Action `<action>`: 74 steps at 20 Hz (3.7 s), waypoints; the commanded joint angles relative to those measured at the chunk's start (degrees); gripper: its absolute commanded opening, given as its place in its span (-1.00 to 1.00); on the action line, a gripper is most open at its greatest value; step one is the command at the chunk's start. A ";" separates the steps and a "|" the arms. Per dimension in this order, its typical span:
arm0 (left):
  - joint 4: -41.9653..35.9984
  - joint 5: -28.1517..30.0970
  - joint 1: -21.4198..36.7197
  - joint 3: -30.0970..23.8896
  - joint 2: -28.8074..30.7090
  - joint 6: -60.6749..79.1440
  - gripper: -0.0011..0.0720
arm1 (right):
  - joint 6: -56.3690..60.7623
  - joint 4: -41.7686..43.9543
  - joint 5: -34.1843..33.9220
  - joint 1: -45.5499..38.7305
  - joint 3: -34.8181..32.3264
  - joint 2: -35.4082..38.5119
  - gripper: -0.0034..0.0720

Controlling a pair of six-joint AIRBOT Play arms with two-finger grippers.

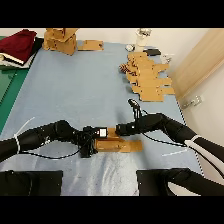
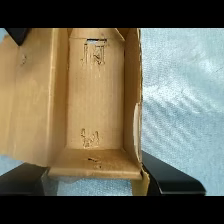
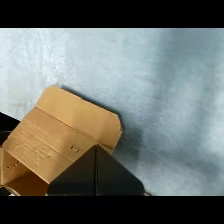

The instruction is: Fold the box.

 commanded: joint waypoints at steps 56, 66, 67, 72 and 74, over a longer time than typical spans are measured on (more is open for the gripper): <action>0.00 0.02 -0.02 0.07 0.02 0.02 0.27 | -44.94 -15.93 -0.76 13.66 -6.16 13.77 0.66; 0.00 0.00 -0.02 0.07 0.02 0.02 0.27 | -22.21 -39.85 -12.98 13.64 -2.21 15.58 -0.55; 0.00 0.02 -0.02 0.07 0.02 0.02 0.27 | -15.30 -46.77 -16.81 13.64 -0.52 16.13 -0.89; 0.00 0.02 -0.02 0.07 0.02 0.02 0.27 | 11.91 -62.49 -26.58 9.25 2.29 18.05 -0.90; 0.00 0.02 -0.02 0.07 0.02 0.02 0.27 | 22.36 -56.83 -26.84 3.76 1.46 17.03 -0.90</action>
